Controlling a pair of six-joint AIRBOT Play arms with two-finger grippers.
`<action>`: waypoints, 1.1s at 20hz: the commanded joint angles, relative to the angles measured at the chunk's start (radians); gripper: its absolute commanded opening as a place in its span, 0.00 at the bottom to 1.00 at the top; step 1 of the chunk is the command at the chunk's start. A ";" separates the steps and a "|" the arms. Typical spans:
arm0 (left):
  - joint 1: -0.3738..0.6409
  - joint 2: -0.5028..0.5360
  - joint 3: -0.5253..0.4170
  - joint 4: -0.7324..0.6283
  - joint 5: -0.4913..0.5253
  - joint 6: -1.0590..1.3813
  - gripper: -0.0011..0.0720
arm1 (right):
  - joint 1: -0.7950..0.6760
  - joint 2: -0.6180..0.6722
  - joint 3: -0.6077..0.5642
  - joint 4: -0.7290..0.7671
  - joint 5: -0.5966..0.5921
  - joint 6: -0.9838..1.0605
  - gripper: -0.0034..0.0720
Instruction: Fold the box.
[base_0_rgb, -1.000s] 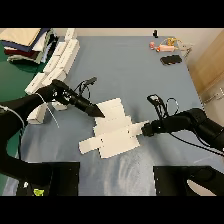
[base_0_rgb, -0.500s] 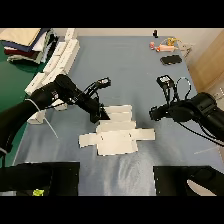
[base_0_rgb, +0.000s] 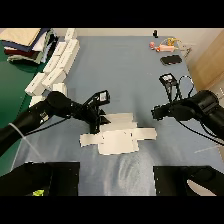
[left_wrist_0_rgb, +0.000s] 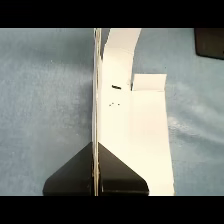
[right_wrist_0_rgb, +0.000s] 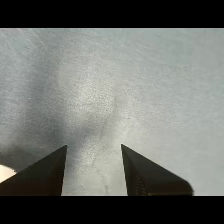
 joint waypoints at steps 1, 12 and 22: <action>-0.063 0.064 -0.084 -0.012 0.140 0.103 0.03 | 0.000 0.001 0.002 -0.003 0.002 0.026 0.75; -0.158 -0.002 -0.127 -0.018 0.270 0.100 0.03 | 0.002 0.001 -0.001 0.226 0.002 -0.035 0.23; -0.158 -0.011 -0.127 -0.031 0.226 0.081 0.03 | 0.002 0.001 -0.001 0.233 -0.003 -0.035 0.23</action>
